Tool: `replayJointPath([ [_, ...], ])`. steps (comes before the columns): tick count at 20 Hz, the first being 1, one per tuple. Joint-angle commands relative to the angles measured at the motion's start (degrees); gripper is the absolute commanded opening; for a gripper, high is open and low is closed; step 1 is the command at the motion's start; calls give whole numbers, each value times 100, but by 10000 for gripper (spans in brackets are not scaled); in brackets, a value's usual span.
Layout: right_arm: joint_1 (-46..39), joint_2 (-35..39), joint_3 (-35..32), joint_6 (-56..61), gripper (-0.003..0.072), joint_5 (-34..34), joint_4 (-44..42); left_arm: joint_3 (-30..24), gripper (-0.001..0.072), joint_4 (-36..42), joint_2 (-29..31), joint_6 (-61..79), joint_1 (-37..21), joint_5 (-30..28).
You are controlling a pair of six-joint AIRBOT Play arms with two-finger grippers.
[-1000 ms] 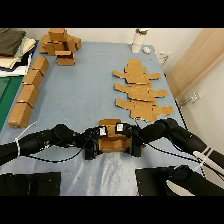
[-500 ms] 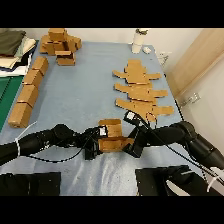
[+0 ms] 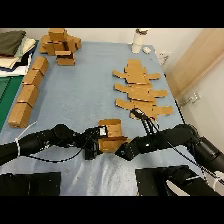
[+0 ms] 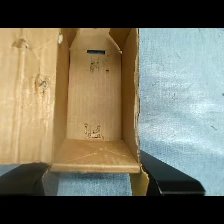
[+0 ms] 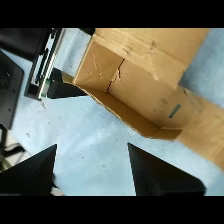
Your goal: Fold the box.
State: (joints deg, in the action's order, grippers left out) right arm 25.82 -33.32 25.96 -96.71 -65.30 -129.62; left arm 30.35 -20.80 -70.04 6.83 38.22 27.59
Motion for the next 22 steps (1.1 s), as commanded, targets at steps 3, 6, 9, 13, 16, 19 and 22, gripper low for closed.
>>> replayJointPath([
  [3,0,4,4,1469,634,822,-118,7,479,0,-2,2,2,0],
  [6,0,4,7,1480,3,1711,-208,7,478,0,-2,2,2,0],
  [9,-13,-282,127,1390,3,2323,-184,7,478,0,-2,2,2,0],
  [13,-11,-1602,629,739,3,2308,-179,7,479,-2,-2,2,2,2],
  [16,-11,-2481,960,380,2,2157,-157,7,478,0,-2,2,2,0],
  [19,-11,-2931,979,256,2,1974,31,7,478,0,-2,2,2,0],
  [22,-11,-3071,979,184,2,1902,258,7,478,-2,-2,2,2,0],
])
